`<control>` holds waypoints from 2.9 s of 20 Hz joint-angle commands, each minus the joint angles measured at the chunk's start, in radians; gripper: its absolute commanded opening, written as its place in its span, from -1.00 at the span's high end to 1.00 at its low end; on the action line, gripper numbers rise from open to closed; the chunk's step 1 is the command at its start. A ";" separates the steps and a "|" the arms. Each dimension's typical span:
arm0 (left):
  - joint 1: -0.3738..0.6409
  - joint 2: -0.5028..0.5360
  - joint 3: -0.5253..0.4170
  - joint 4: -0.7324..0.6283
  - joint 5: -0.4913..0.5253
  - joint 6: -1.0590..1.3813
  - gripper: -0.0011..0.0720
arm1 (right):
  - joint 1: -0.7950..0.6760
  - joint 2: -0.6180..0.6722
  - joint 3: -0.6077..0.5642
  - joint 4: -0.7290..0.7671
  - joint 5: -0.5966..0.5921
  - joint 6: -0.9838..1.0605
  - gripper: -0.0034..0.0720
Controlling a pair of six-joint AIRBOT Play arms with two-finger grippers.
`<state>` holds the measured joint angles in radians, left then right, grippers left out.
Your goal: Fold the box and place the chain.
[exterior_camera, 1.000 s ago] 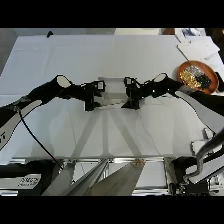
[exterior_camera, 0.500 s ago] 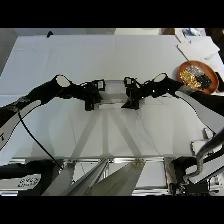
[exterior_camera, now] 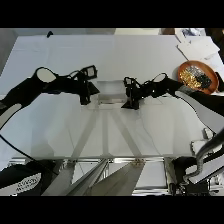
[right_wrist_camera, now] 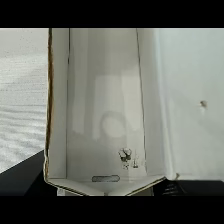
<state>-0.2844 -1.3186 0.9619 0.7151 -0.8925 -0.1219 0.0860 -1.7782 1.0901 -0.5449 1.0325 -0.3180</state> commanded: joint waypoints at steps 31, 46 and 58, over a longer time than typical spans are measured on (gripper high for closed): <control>0.042 -0.231 -0.003 0.176 -0.129 -0.975 0.95 | 0.000 0.000 0.000 0.000 0.000 0.000 -0.11; 0.098 -0.172 -0.003 0.084 -0.175 -0.947 0.94 | 0.000 0.000 0.000 0.000 0.000 0.000 -0.11; 0.099 -0.172 -0.003 -0.089 -0.171 -0.838 0.54 | 0.000 0.000 0.000 0.000 0.000 0.000 -0.11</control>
<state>-0.1864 -1.4914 0.9585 0.6777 -1.0767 -0.9829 0.0864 -1.7782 1.0901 -0.5453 1.0325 -0.3183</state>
